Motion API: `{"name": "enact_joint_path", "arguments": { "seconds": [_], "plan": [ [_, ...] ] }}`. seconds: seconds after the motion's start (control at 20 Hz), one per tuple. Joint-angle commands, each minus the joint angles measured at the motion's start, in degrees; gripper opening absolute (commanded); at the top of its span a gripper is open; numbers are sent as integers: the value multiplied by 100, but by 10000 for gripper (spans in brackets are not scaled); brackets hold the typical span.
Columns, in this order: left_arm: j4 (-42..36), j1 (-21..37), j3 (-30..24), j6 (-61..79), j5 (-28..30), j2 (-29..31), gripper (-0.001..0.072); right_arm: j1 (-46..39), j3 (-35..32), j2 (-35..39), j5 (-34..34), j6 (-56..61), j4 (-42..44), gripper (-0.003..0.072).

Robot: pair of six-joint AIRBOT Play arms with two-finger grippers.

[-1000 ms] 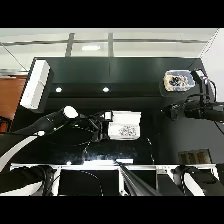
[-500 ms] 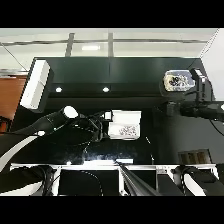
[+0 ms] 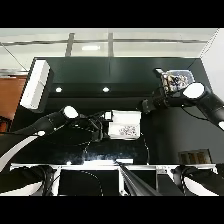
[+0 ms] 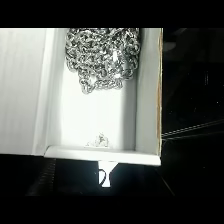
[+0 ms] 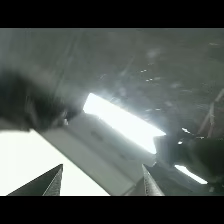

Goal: Fold the box and place the chain.

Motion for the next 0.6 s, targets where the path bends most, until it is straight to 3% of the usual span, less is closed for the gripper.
{"name": "enact_joint_path", "arguments": {
  "seconds": [0.0,0.1,0.2,0.4,0.55],
  "plan": [
    [4,-2,0,2,22,-4,466,131,330,-142,1141,-1829,9,571],
    [4,-2,0,2,22,-4,466,136,442,9,1943,-2457,39,571],
    [4,-2,0,2,22,-4,466,195,319,160,2179,-2463,4,571],
    [2,-2,0,4,22,-15,466,710,-297,197,1045,-3287,28,571],
    [2,-2,0,4,22,-15,466,1078,-334,197,748,-3797,4,571]
  ]
}}
